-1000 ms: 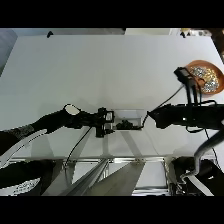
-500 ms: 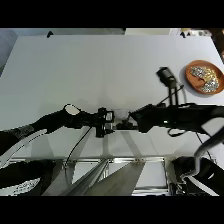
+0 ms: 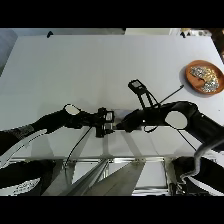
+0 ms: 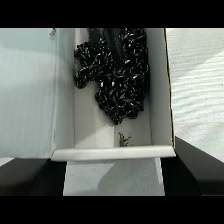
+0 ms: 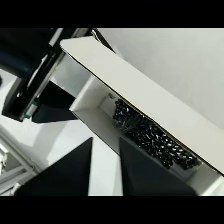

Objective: Fold the box and place the chain.

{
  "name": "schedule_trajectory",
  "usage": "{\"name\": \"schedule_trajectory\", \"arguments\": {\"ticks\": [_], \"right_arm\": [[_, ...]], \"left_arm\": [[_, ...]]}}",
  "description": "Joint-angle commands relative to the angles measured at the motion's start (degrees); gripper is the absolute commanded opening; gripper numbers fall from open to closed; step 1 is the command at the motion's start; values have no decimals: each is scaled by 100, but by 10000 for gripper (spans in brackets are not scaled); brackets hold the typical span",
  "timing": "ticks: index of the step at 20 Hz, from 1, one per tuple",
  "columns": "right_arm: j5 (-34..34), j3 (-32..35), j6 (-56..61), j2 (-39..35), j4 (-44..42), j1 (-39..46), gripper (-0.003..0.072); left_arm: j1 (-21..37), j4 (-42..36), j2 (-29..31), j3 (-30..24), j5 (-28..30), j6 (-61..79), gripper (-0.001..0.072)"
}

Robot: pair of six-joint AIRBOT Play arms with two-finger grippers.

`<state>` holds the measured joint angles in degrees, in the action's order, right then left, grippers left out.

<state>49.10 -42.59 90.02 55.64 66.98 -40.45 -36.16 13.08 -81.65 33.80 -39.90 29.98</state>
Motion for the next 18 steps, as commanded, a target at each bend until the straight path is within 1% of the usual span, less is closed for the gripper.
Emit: {"name": "schedule_trajectory", "arguments": {"ticks": [1,3,4,6,8,10,13,16,18], "right_arm": [[275,-50,-9,85,28,-24,258],[693,-313,-72,-22,63,13,261],[999,-570,-111,-76,162,87,261],[1558,-1128,-179,-190,560,334,261],[1856,-1589,-170,-308,1036,748,260],[1814,-1703,-155,-369,1292,1255,259],[1816,-1685,-151,-208,1720,2017,259],[1755,-1676,-144,262,1814,2684,259],[1722,-1676,-136,739,1816,2981,263]], "left_arm": [[0,0,4,2,0,0,211],[0,0,4,2,0,0,211],[0,2,4,2,4,0,211],[0,0,4,2,4,0,211],[0,0,4,2,0,0,211],[0,0,4,2,2,0,211],[0,2,4,2,2,0,211],[0,0,4,2,2,0,211],[0,2,4,2,2,0,211]]}}
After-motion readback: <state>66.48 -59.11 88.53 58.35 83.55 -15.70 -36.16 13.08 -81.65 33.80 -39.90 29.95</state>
